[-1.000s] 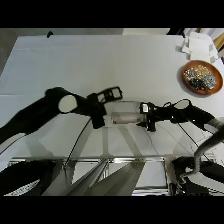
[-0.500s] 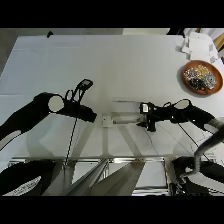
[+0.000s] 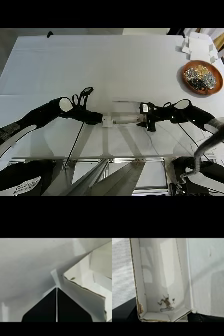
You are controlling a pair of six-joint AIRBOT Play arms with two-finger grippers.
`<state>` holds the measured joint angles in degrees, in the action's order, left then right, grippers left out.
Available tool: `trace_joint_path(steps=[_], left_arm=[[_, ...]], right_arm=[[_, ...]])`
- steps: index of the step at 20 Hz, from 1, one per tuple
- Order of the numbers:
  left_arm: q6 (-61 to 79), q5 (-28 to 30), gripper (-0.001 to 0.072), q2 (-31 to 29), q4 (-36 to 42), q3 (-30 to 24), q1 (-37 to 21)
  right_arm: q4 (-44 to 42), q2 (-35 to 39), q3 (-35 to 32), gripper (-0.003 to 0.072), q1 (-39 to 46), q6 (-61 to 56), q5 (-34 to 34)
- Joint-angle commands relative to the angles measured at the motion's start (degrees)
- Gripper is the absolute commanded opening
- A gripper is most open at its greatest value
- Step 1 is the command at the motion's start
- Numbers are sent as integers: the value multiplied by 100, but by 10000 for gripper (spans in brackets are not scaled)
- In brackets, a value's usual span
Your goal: Fold the box and place the chain.
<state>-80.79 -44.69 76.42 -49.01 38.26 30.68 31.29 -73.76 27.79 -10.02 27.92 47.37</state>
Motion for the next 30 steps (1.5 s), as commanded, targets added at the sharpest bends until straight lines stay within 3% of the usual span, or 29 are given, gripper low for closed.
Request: trace_joint_path(steps=[1, 15, 18, 24, 26, 30], left_arm=[[356, 28, 7, 50, 540, -2, 133], [603, 90, 15, -490, 901, 94, 313], [608, 188, 113, -490, 999, 94, 448], [621, 249, 116, -490, 1073, 138, 514], [621, 247, 234, -490, 1084, 162, 518], [623, 317, 234, -483, 1082, 216, 619]], right_arm=[[0, 2, 4, 388, -2, 0, 0], [0, 2, 4, 388, -2, 0, 0], [0, 2, 4, 388, -2, 0, 0], [0, 2, 4, 388, -2, 0, 0], [0, 2, 4, 388, -2, 0, 0], [0, 2, 4, 388, -2, 0, -2]])
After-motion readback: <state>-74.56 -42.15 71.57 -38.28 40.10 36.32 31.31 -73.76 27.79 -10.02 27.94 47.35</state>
